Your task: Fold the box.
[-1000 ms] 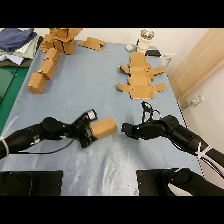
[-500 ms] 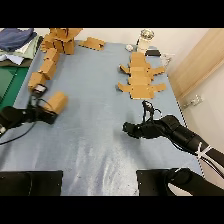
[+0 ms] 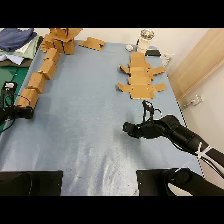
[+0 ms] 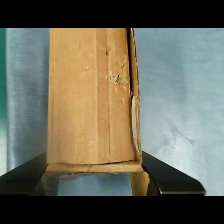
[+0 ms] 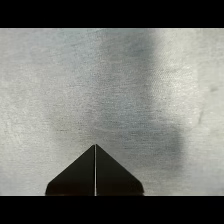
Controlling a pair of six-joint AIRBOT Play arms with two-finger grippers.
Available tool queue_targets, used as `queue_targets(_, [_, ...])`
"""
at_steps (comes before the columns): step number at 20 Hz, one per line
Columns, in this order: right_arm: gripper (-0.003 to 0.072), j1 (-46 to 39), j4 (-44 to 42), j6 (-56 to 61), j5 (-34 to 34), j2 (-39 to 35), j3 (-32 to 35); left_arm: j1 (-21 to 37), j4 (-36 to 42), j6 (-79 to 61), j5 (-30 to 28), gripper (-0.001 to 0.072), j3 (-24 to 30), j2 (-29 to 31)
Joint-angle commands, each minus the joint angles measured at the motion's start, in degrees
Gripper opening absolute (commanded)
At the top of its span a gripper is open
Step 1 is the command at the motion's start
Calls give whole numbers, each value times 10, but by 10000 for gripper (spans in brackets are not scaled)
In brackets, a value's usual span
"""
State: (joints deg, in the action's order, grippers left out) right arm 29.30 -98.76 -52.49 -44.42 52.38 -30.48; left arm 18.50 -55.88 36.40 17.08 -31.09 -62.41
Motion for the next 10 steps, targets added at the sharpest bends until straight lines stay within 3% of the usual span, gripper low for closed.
queue_targets(1, [1,0,-1,0,0,0,0,7,-3,4,-10,522,-41,-64])
queue_targets(8, [1,0,-1,0,16,0,0,8,-3,5,-7,525,-71,-118])
queue_targets(10, [1,0,-2,0,15,0,0,8,-3,10,12,715,-70,-122])
